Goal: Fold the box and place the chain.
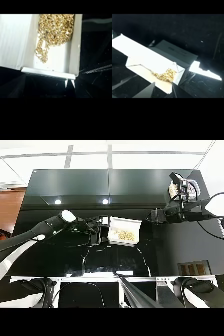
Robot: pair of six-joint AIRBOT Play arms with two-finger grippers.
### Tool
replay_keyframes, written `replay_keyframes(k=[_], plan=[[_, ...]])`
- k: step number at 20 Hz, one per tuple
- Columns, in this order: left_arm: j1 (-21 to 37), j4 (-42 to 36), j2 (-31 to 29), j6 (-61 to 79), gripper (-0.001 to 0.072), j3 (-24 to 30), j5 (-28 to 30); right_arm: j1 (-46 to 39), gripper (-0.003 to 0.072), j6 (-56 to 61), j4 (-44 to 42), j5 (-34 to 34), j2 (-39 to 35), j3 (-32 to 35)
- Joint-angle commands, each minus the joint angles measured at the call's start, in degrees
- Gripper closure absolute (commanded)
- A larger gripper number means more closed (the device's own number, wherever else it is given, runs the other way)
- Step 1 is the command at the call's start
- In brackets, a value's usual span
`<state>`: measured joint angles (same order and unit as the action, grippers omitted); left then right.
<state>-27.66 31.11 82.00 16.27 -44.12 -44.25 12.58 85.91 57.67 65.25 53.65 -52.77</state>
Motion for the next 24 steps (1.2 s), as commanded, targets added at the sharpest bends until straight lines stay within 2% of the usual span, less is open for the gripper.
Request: replay_keyframes(k=[1,5,12,13,15,16,17,19,21,24], plan=[[0.5,-0.1,0.3,1.7,0.0002,-1.2,-2.4,0.0,0.0425,0.0,0.0,0.0,0.0,0.0],[0.9,-0.1,1.4,2.9,0.0002,-2.4,-5.5,0.0,0.0425,0.0,0.0,0.0,0.0,0.0],[-0.7,-1.5,3.5,2.9,0.0007,-2.6,-3.8,0.0,0.0425,-0.1,0.1,-0.4,0.0,0.0],[-0.7,-2.1,3.5,2.9,0.0066,-2.6,-3.8,0.0,0.0424,-0.1,0.7,-1.0,0.0,0.0],[-0.7,-2.0,3.5,2.9,0.0298,-2.6,-4.0,0.0,0.0422,0.0,3.1,-3.1,0.1,0.3],[-0.7,-2.0,3.5,2.9,0.036,-2.6,-4.0,0.0,0.0269,0.0,3.9,-5.6,0.2,0.9],[-0.7,-2.0,3.5,2.9,0.0372,-2.6,-4.0,0.1,0.0,-0.9,3.8,-8.3,0.6,1.4],[-0.7,-2.0,3.5,2.8,0.0376,-2.6,-3.9,0.0,0.0001,-5.1,2.9,-13.0,3.0,1.4],[-0.7,-2.0,3.5,2.8,0.0376,-2.6,-3.9,0.1,0.0002,-10.8,-2.6,-15.8,7.0,1.4],[-0.7,-2.0,3.4,2.8,0.0376,-2.6,-3.6,0.1,0.0004,-24.0,-11.3,-12.8,14.1,1.4]])
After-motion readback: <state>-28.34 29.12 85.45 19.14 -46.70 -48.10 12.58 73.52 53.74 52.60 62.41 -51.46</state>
